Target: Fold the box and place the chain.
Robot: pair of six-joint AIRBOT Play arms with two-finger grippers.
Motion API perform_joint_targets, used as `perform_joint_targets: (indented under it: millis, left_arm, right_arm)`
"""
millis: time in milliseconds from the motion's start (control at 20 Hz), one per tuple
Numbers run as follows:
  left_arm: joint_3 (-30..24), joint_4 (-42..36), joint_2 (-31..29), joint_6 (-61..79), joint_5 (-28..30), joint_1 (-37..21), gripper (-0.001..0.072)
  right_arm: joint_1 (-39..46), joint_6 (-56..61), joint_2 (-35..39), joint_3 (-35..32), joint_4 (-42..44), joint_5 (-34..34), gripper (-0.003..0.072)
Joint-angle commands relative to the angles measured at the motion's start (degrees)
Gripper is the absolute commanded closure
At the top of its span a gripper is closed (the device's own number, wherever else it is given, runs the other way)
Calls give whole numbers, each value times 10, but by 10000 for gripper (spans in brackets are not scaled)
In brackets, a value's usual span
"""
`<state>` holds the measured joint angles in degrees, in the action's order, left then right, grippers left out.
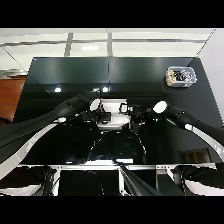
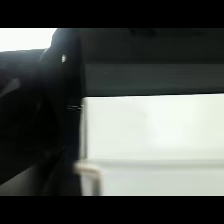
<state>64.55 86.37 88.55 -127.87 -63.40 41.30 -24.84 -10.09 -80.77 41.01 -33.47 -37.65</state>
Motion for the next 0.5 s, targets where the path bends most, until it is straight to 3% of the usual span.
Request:
perform_joint_targets:
  millis: [0,150,250,300,350,450]
  left_arm:
    - [18,19,0,0,-19,-3,226]
    - [19,17,2,-1,-19,-2,239]
    - [19,8,9,-1,-18,-1,569]
    - [19,2,11,-1,-18,0,577]
    - [19,1,12,-1,-18,0,661]
    - [19,1,12,0,-18,0,683]
  right_arm:
    - [0,0,0,0,0,0,350]
    - [0,0,0,0,0,0,350]
    - [0,0,0,0,0,0,350]
    - [0,0,0,0,0,0,350]
    - [0,0,0,0,0,0,350]
    - [0,0,0,0,0,0,349]
